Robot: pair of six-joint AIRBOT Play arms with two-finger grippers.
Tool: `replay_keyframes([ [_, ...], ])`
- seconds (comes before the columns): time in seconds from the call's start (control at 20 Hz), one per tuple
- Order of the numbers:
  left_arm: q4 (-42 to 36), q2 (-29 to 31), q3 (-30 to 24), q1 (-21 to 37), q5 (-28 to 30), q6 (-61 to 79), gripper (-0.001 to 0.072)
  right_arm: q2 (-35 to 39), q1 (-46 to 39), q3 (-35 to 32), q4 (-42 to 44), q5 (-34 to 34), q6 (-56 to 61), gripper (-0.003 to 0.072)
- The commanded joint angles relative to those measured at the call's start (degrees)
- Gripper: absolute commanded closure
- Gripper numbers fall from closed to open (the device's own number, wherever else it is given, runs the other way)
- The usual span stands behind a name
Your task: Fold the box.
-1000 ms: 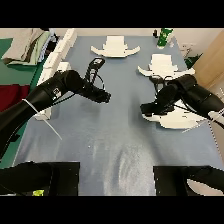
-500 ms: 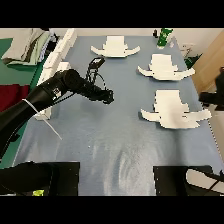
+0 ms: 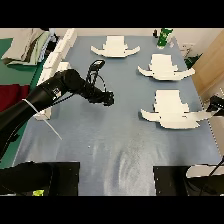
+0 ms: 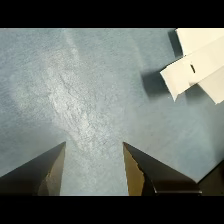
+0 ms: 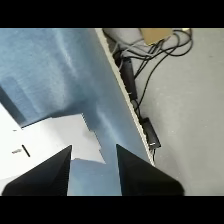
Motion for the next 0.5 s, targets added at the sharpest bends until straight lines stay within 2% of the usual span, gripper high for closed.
replay_keyframes([
  [0.0, -0.13, 0.04, 0.02, 0.04, -0.55, -0.11, 0.0172, -4.42, -0.81, 2.25, 7.02, -4.33, -7.67, 0.0264],
  [0.1, -0.26, 0.04, 0.09, 0.04, -1.62, -0.11, 0.0172, -5.81, -0.81, 2.25, 9.66, -6.54, -10.78, 0.0264],
  [0.15, -0.37, 0.04, 0.11, 0.04, -2.43, -0.13, 0.0172, -6.38, -0.81, 2.25, 10.64, -7.65, -11.67, 0.0288],
  [0.25, -0.35, 0.04, 0.09, 0.07, -3.93, -0.11, 0.0172, -7.06, -0.68, 2.23, 16.35, -11.17, -16.57, 0.0391],
  [0.4, -0.35, 0.04, 0.11, 0.04, -5.20, -0.09, 0.0172, -6.82, -0.42, 2.25, 24.22, -13.16, -19.28, 0.0430],
  [0.45, -0.37, 0.04, 0.11, 0.07, -5.18, -0.09, 0.0173, -6.82, 0.31, 2.25, 24.81, -14.10, -19.50, 0.0545],
])
